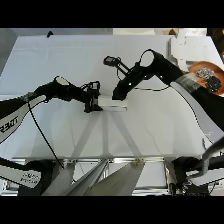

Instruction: Fold the box and place the chain.

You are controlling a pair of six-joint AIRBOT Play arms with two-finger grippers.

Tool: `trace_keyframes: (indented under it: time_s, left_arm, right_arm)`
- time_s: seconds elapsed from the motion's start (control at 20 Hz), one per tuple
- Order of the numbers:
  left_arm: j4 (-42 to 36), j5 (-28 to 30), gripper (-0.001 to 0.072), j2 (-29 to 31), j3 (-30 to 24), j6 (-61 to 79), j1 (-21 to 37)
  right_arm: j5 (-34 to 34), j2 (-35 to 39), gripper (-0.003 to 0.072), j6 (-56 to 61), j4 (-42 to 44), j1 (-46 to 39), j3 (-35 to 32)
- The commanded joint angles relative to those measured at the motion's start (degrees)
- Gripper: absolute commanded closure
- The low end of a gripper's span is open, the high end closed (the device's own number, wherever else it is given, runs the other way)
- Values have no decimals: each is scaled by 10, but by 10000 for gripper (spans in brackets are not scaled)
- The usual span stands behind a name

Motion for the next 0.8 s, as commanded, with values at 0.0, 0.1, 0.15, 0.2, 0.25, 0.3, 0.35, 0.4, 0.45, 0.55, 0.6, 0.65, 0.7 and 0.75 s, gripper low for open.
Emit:
trace_keyframes:
  time_s: [0.0, 0.1, 0.15, 0.2, 0.25, 0.3, 0.35, 0.4, 0.45, 0.55, 0.6, 0.65, 0.7, 0.75]
  left_arm:
    - [0, 0, 373, 0, 0, 0, 0]
    - [0, 0, 373, 0, 0, 0, 0]
    - [0, 0, 373, 0, 0, 0, 0]
    - [0, 0, 373, 0, 0, 0, 0]
    - [0, 0, 373, 0, 0, 0, 0]
    - [0, 0, 373, 0, 0, 0, 0]
    - [0, 0, 373, 0, 0, 0, 0]
    - [0, 0, 373, 0, 0, 0, 0]
    - [0, 0, 373, 0, 0, 0, 0]
    - [0, 0, 373, 0, 0, 0, 0]
    - [0, 0, 373, 0, 0, 0, 0]
    - [0, 0, 373, 0, 0, 0, 0]
    - [0, 0, 373, 0, 0, 0, 0]
    - [0, 0, 373, 0, 0, 0, 0]
  right_arm:
    - [0, 0, 382, -51, -54, 31, -1]
    - [-16, 6, 380, -51, -91, 45, -1]
    - [-36, 12, 336, -51, -100, 49, -1]
    - [-56, 19, 315, -51, -106, 54, -1]
    - [-72, 25, 315, -51, -109, 59, -1]
    - [-87, 29, 315, -51, -111, 64, -3]
    - [-107, 33, 315, -51, -115, 71, -7]
    - [-131, 38, 315, -51, -122, 77, -16]
    - [-149, 41, 315, -51, -126, 83, -25]
    - [-178, 48, 316, -51, -136, 93, -46]
    - [-189, 51, 318, -51, -140, 98, -56]
    - [-201, 53, 330, -47, -147, 101, -65]
    - [-214, 56, 354, -38, -161, 102, -73]
    - [-223, 59, 356, -25, -174, 104, -78]
